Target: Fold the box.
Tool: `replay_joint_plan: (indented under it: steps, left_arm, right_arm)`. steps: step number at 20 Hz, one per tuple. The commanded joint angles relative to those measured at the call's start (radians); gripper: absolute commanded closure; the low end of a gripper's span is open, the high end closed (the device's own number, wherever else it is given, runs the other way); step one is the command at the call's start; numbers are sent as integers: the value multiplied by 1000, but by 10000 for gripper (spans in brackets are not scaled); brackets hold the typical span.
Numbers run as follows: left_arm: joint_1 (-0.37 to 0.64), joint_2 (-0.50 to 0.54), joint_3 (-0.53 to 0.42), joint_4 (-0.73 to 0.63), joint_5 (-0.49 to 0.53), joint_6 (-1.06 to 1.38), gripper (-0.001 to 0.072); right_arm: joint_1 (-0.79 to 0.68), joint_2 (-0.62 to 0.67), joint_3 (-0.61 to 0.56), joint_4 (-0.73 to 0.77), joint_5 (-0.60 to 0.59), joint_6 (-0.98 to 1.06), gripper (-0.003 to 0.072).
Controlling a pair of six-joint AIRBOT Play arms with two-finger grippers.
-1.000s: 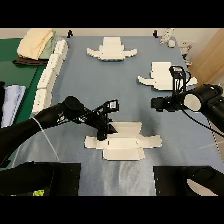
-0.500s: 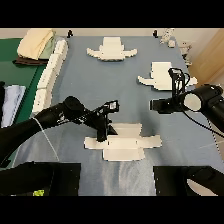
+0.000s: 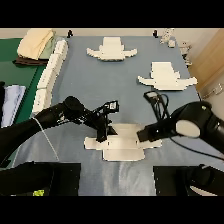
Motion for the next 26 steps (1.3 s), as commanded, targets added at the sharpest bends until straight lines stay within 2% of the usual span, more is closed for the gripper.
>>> replay_joint_plan:
  steps: [1, 2, 3, 4, 5, 9, 14, 17, 20, 23, 26]
  left_arm:
    - [0, 0, 1, 0, -1, 1, 693]
    - [0, 0, 1, 0, -1, 1, 693]
    - [0, 0, 1, 0, -1, 1, 694]
    - [0, -1, 1, 0, 0, 1, 694]
    - [0, -1, 1, 0, 0, 1, 694]
    - [0, 0, 1, 0, 0, 1, 694]
    - [-1, 0, 1, -1, -1, 1, 694]
    - [0, 0, 1, 0, 0, 1, 694]
    - [-1, 0, 1, 0, -1, 1, 694]
    - [0, 0, 1, -1, 0, 1, 693]
    - [0, 0, 1, -1, 0, 1, 694]
  right_arm:
    - [250, 33, -89, -2, -55, -41, 687]
    - [319, 31, -140, -2, -111, -107, 685]
    - [371, 29, -187, -4, -160, -166, 638]
    - [407, 24, -230, -8, -205, -206, 337]
    - [423, 17, -256, -26, -234, -211, 84]
    - [423, -18, -271, -166, -287, -228, 69]
    - [424, -83, -272, -169, -328, -384, 69]
    - [424, -137, -272, -184, -357, -395, 69]
    - [424, -130, -258, -222, -362, -389, 72]
    - [423, -81, -230, -290, -348, -288, 73]
    - [423, -40, -217, -382, -303, -80, 75]
